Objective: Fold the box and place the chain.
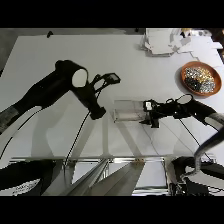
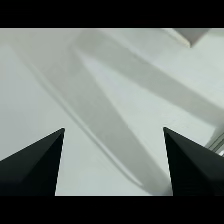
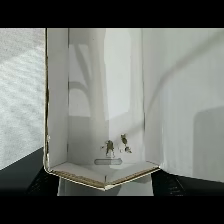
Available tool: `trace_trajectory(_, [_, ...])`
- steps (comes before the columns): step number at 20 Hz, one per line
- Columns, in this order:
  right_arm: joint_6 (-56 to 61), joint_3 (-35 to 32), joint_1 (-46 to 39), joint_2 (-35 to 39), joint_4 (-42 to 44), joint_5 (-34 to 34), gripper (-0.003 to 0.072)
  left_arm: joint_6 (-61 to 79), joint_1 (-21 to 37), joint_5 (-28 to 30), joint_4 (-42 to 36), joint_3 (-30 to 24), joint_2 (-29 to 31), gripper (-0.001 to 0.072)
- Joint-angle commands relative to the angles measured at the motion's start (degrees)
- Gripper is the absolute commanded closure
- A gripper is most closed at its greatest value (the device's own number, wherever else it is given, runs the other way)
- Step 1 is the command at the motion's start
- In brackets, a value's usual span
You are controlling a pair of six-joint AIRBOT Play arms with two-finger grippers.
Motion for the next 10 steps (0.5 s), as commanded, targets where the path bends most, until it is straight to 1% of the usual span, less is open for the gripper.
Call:
trace_trajectory(1, [0.0, 0.04, 0.0, 0.02, 0.02, 0.02, 0.0234, 40.09, 5.07, 12.68, -9.81, -13.7, 4.63, 0.0018])
trace_trajectory(3, [0.0, 0.04, 0.0, 0.02, 0.0, 0.02, 0.0234, 57.53, 7.02, 20.24, -18.78, -19.89, 3.87, 0.0018])
trace_trajectory(4, [0.0, 0.04, 0.0, 0.02, 0.02, 0.02, 0.0234, 63.82, 7.56, 22.36, -23.23, -21.68, 2.93, 0.0018])
trace_trajectory(6, [0.0, 0.04, 0.0, 0.02, 0.02, 0.02, 0.0234, 70.99, 7.96, 23.98, -30.45, -22.67, 0.02, 0.0017])
trace_trajectory(10, [0.0, 0.04, 0.0, 0.02, 0.02, 0.02, 0.0234, 75.69, 7.87, 28.41, -42.32, -22.67, -5.03, 0.0014])
